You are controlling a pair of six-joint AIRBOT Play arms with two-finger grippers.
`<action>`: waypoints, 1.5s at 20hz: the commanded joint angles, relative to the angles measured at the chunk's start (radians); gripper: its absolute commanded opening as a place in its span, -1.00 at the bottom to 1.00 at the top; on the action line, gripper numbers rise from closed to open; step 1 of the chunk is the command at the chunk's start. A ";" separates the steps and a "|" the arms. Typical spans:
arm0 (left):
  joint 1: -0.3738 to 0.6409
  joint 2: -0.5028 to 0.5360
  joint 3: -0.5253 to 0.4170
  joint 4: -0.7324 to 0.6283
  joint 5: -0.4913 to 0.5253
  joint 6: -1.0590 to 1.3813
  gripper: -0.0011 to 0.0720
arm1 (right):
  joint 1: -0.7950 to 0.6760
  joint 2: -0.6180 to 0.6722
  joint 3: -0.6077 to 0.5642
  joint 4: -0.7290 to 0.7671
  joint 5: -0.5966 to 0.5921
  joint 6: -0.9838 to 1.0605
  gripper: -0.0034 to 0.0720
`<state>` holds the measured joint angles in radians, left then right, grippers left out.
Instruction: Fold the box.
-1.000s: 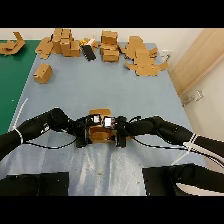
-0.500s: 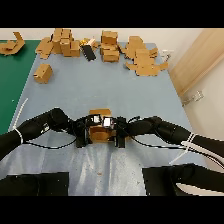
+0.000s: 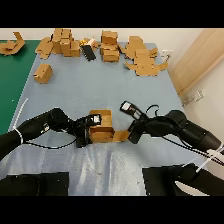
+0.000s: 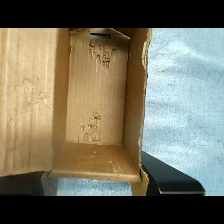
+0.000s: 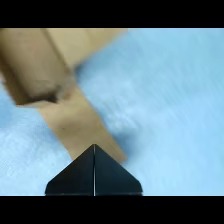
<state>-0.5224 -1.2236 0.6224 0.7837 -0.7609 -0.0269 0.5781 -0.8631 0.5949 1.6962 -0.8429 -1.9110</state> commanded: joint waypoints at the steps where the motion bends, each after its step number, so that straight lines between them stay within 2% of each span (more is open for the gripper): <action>1: 0.000 0.000 0.000 0.001 0.000 0.001 0.15 | -0.121 0.078 0.000 -0.158 -0.100 0.409 -0.90; 6: 0.000 0.000 0.000 0.001 0.000 0.001 0.15 | -0.333 -0.022 -0.006 0.125 -0.082 0.372 -0.90; 12: 0.000 0.000 0.000 0.001 0.000 0.001 0.15 | -0.339 -0.164 -0.022 0.396 -0.064 0.242 -0.90; 22: 0.000 0.000 0.000 0.001 0.000 0.001 0.15 | -0.336 -0.194 -0.027 0.491 -0.056 0.226 -0.90; 26: 0.000 0.000 0.000 0.001 0.000 0.001 0.15 | -0.244 -0.245 -0.027 0.502 -0.051 0.227 -0.90; 30: 0.000 0.000 0.000 0.001 0.000 0.001 0.15 | -0.164 -0.267 -0.027 0.505 0.008 0.255 -0.91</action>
